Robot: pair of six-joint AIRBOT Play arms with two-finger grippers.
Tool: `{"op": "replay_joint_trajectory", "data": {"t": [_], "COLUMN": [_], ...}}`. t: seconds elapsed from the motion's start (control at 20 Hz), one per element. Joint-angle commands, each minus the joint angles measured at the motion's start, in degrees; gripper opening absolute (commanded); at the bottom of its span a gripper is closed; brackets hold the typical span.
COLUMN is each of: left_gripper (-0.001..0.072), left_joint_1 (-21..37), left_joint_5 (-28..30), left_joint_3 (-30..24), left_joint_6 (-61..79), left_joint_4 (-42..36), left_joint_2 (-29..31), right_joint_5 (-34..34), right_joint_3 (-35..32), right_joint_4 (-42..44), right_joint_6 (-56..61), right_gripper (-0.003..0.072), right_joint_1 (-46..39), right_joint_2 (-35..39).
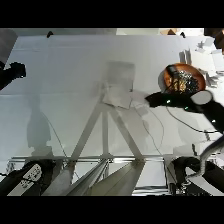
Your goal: Fold the box and place the chain.
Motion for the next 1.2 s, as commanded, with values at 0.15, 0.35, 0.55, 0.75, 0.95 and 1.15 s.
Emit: {"op": "replay_joint_trajectory", "data": {"t": [0.15, 0.35, 0.55, 0.75, 0.95, 1.15], "left_gripper": [0.0698, 0.0698, 0.0698, 0.0698, 0.0696, 0.0373], "left_joint_1": [0.0, 0.0, 0.0, 0.0, 0.2, -0.8], "left_joint_5": [0.0, 0.0, 0.0, 0.0, 6.3, -3.4], "left_joint_3": [0.0, 0.0, 0.0, 0.0, 0.0, 0.0], "left_joint_6": [0.0, 0.0, 0.0, 0.0, -0.1, -5.4], "left_joint_4": [0.0, 0.0, 0.0, 0.0, 0.1, 0.2], "left_joint_2": [0.0, 0.0, 0.0, 0.0, -0.2, -0.1], "right_joint_5": [-6.0, -4.1, -6.3, -5.7, -5.7, -5.8], "right_joint_3": [-3.0, -3.0, -3.0, -3.0, -3.0, -3.0], "right_joint_4": [10.8, 10.4, 9.8, 9.9, 9.9, 9.9], "right_joint_6": [-11.4, -12.7, -13.0, -12.9, -12.9, -12.9], "right_gripper": [0.0002, 0.0004, 0.0010, 0.0010, 0.0010, 0.0010], "right_joint_1": [8.2, 8.2, 8.2, 8.2, 8.2, 8.2], "right_joint_2": [-3.0, -3.0, -3.0, -3.0, -3.0, -3.0]}}
